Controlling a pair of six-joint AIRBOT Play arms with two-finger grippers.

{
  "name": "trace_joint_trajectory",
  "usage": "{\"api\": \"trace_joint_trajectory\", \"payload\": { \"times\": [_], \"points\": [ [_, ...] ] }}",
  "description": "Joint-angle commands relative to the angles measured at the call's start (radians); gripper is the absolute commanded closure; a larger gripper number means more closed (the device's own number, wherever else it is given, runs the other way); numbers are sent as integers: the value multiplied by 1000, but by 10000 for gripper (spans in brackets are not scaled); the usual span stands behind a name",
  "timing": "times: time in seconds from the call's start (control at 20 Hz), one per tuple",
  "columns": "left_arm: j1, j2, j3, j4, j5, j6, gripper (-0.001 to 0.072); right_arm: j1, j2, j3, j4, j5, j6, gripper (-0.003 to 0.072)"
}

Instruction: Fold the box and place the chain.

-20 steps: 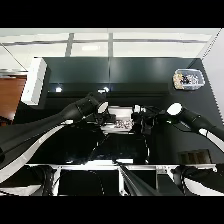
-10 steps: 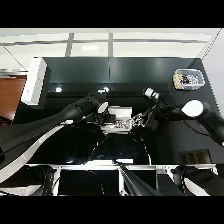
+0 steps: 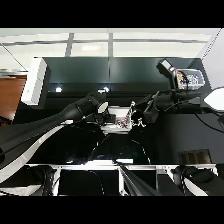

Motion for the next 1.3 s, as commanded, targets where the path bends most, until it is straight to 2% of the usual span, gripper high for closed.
{"api": "trace_joint_trajectory", "payload": {
  "times": [0.0,0.05,0.1,0.2,0.3,0.45,0.55,0.6,0.65,0.7,0.9,1.0,1.25],
  "points": [
    [1,-1,1,0,1,0,677,50,-77,10,43,-15,18,666],
    [1,-1,1,0,1,0,677,56,-102,10,35,-16,19,557],
    [1,-1,1,0,0,0,678,53,-117,10,30,-14,19,364],
    [1,-1,1,0,0,0,677,11,-111,11,12,-2,18,358],
    [1,-1,1,0,0,0,677,-85,-87,11,-13,67,18,358],
    [1,-1,1,0,0,0,678,-224,-67,-1,-212,253,19,373],
    [1,-1,1,0,0,0,677,-268,-67,-81,-257,289,18,384],
    [1,-1,1,0,1,0,677,-270,-67,-143,-255,246,10,343],
    [1,-1,1,0,1,0,677,-259,-67,-201,-254,175,-10,108],
    [1,-1,1,0,1,0,677,-238,-67,-259,-253,76,-56,-30],
    [1,-1,1,0,1,0,677,-107,-71,-396,-253,-349,-336,-30],
    [1,-1,1,0,3,0,677,-63,-95,-425,-253,-496,-399,-23],
    [1,-1,1,0,3,0,677,-7,-171,-425,-188,-499,-464,-23]
  ]
}}
